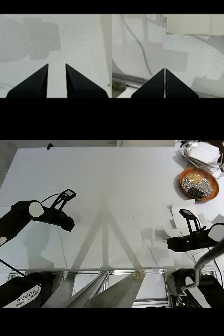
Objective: Fold the box and place the chain.
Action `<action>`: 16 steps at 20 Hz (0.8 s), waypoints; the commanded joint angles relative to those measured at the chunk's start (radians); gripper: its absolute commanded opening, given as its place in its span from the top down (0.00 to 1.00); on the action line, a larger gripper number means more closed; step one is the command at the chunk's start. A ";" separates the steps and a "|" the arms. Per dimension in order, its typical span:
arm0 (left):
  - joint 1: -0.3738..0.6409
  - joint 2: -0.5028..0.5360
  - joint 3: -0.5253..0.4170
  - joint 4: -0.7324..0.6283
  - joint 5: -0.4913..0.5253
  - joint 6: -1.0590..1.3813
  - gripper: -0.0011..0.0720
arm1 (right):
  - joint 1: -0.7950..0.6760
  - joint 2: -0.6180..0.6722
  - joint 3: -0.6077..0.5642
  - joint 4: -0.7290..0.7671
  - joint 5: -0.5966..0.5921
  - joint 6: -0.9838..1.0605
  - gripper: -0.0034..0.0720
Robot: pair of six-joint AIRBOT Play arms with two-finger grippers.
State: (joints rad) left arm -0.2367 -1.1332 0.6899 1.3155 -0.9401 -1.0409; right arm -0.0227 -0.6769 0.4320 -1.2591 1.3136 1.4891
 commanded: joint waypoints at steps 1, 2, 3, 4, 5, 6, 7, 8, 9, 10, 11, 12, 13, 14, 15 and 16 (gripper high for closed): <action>-0.001 0.000 0.000 0.000 0.000 0.000 0.67 | 0.000 0.000 0.002 -0.006 -0.080 0.063 0.93; -0.001 0.000 0.000 0.000 0.000 0.000 0.67 | 0.000 -0.001 0.008 -0.027 -0.103 0.086 0.93; -0.001 0.000 0.000 0.000 0.000 0.000 0.67 | -0.004 -0.008 0.026 -0.070 -0.102 0.110 0.93; -0.001 0.000 0.000 0.000 0.000 0.000 0.67 | -0.023 -0.026 0.063 -0.135 -0.080 0.126 0.93; -0.001 0.000 0.000 0.000 0.000 0.000 0.67 | -0.056 -0.056 0.116 -0.207 -0.044 0.130 0.93; -0.001 0.000 0.000 0.001 0.000 0.000 0.67 | -0.099 -0.092 0.174 -0.274 -0.013 0.123 0.93; -0.001 0.000 0.000 0.000 0.000 0.000 0.67 | -0.155 -0.140 0.244 -0.335 0.014 0.097 0.93; -0.001 0.000 0.000 0.000 0.000 0.000 0.67 | -0.213 -0.189 0.314 -0.375 0.031 0.069 0.93; -0.001 0.000 0.000 0.000 0.000 0.000 0.67 | -0.278 -0.250 0.391 -0.402 0.042 0.026 0.93; -0.001 0.000 0.000 0.000 0.000 0.000 0.67 | -0.334 -0.307 0.459 -0.421 0.041 -0.012 0.93; -0.001 0.000 0.000 0.000 0.000 0.000 0.67 | -0.387 -0.372 0.530 -0.436 0.037 -0.043 0.92; -0.001 0.000 0.000 0.000 0.000 0.000 0.67 | -0.429 -0.430 0.588 -0.438 0.034 -0.077 0.75; -0.001 0.000 0.000 0.000 0.000 0.000 0.67 | -0.470 -0.492 0.643 -0.446 0.032 -0.121 0.42; -0.001 0.000 0.000 0.000 0.000 0.000 0.67 | -0.502 -0.548 0.689 -0.464 0.034 -0.146 0.29; -0.001 0.000 0.000 0.000 0.000 0.000 0.67 | -0.529 -0.603 0.730 -0.497 0.039 -0.167 0.29; -0.001 0.000 0.000 0.000 0.000 0.000 0.67 | -0.548 -0.648 0.755 -0.529 0.037 -0.191 0.29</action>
State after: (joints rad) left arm -0.2367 -1.1332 0.6899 1.3155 -0.9398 -1.0409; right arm -0.4828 -1.1843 1.0664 -1.7000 1.3418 1.3888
